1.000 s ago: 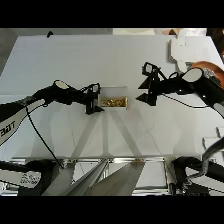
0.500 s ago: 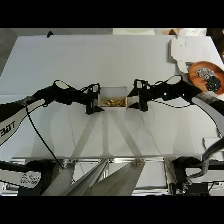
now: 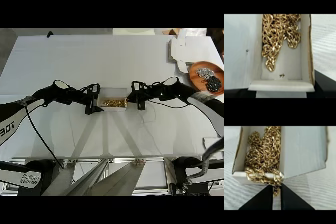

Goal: Fold the box and place the chain.

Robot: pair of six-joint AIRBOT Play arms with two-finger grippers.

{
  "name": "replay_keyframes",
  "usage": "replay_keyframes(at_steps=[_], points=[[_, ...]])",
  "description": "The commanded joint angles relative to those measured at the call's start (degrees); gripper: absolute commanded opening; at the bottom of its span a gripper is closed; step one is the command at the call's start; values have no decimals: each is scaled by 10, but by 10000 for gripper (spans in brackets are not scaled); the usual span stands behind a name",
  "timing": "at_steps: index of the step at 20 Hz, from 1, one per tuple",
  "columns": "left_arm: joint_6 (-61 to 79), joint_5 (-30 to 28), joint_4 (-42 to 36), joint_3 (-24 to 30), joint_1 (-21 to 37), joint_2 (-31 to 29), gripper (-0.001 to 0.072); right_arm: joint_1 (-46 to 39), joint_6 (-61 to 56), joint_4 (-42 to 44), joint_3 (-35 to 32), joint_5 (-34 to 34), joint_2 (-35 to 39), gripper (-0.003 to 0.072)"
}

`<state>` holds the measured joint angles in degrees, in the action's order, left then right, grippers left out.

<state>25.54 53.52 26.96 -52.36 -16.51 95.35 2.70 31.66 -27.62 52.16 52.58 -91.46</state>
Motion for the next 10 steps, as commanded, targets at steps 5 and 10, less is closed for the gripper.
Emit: replay_keyframes(at_steps=[5, 10], points=[[-1, -2, -2, 0, 0, 0, 280, 1, -4, -11, 0, -52, 0, 13], [-1, -2, -2, 0, 0, 0, 280, 1, -80, -54, 0, -96, 33, 12]])
